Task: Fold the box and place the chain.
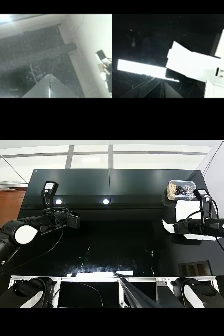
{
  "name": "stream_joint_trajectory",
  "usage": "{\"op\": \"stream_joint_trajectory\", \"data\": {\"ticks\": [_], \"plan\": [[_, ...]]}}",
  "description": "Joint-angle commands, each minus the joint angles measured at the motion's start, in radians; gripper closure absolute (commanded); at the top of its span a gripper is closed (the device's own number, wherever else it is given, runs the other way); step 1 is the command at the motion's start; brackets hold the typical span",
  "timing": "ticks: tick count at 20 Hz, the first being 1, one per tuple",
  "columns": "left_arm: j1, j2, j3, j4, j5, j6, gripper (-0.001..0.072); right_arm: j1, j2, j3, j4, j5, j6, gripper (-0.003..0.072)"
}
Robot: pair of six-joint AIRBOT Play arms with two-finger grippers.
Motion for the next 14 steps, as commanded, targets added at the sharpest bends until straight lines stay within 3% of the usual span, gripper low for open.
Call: {"op": "stream_joint_trajectory", "data": {"ticks": [1, 9, 14], "plan": [[0.0, 0.0, 0.0, 0.0, 0.0, 0.0, 0.0677, 0.0, 0.001, 0.0, 0.0, 0.0, 0.0, 0.0643], [0.0, 0.0, 0.0, 0.0, 0.0, 0.0, 0.0677, 0.0, 0.001, 0.0, 0.0, 0.0, 0.0, 0.0643], [0.0, 0.0, 0.0, 0.0, 0.0, 0.0, 0.0677, 0.0, 0.001, 0.0, 0.023, -0.06, 0.0, 0.0643]]}}
